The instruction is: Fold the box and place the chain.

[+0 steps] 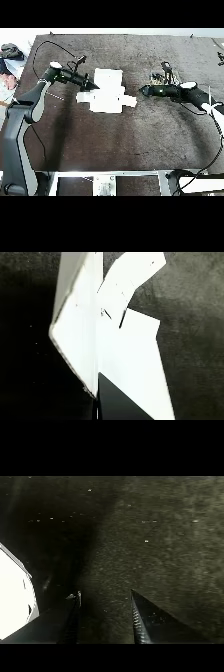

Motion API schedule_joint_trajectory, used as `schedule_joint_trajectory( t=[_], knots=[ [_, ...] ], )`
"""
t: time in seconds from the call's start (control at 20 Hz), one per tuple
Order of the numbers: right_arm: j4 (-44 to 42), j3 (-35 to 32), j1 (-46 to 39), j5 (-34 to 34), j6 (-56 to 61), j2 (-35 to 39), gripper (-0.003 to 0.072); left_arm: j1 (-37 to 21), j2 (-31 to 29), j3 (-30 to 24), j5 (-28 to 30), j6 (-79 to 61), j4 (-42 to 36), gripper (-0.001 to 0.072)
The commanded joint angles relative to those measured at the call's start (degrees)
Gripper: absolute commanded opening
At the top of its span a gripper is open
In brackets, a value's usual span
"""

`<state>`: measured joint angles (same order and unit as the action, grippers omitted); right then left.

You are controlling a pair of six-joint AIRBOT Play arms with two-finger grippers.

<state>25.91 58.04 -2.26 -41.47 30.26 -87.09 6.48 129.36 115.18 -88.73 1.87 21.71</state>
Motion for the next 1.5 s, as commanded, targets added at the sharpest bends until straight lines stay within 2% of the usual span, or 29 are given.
schedule_joint_trajectory(
  t=[0.0, 0.2, 0.35, 0.7, 1.1, 1.2, 1.45],
  knots=[
    [3.39, 0.74, -0.42, 0.37, 1.46, -0.09, 0.0348, 0.02, -2.40, -4.44, 6.05, -9.90, 0.22, 0.0005],
    [3.93, 0.74, -0.42, 2.14, 0.70, -0.09, 0.0348, 0.02, -3.32, -9.44, 10.73, -15.74, -0.11, 0.0004],
    [3.96, 0.74, -0.42, 2.49, -0.72, -0.09, 0.0348, 0.02, -4.24, -12.59, 14.10, -20.70, -3.78, 0.0004],
    [3.89, 0.74, -0.31, 2.93, -2.91, -0.07, 0.0349, 0.02, -4.63, -17.16, 14.69, -28.11, -3.85, 0.0005],
    [-1.09, 0.74, 2.23, 2.73, -23.71, -0.07, 0.0352, 0.02, -4.66, -17.44, 14.69, -28.96, -3.69, 0.0011],
    [-1.07, 0.74, 3.06, 0.76, -28.57, -0.07, 0.0606, 0.02, -4.66, -17.44, 14.60, -28.94, -3.67, 0.0011],
    [-1.27, 0.74, 6.78, -4.94, -42.97, -0.07, 0.0624, 0.02, -4.66, -17.44, 14.67, -28.96, -3.67, 0.0011]
  ],
)
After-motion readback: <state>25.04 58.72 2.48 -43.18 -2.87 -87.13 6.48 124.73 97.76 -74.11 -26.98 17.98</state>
